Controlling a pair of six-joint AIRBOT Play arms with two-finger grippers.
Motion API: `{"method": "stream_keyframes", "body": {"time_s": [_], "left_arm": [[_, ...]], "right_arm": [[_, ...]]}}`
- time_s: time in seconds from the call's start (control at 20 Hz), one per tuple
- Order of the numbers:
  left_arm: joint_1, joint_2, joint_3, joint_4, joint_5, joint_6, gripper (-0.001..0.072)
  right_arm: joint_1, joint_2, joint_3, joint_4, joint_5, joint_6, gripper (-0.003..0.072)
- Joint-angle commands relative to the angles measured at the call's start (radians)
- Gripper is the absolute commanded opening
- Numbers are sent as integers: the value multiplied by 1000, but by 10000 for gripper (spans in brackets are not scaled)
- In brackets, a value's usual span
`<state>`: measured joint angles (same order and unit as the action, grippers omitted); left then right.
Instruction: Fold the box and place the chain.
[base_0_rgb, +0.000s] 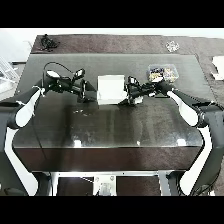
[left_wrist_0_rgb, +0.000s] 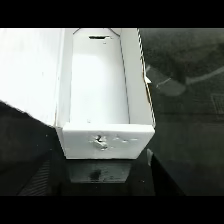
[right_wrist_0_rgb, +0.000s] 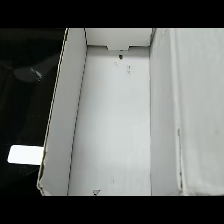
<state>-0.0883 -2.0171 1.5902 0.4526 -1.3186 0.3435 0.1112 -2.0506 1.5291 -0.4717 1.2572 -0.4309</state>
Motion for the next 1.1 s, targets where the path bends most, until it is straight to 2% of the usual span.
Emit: {"method": "stream_keyframes", "body": {"time_s": [0.0,1.05], "left_arm": [[-12,-18,25,-6,-6,5,720],[-37,-49,27,-15,18,7,720]], "right_arm": [[0,1,0,0,0,0,591],[0,1,0,0,0,0,591]]}}
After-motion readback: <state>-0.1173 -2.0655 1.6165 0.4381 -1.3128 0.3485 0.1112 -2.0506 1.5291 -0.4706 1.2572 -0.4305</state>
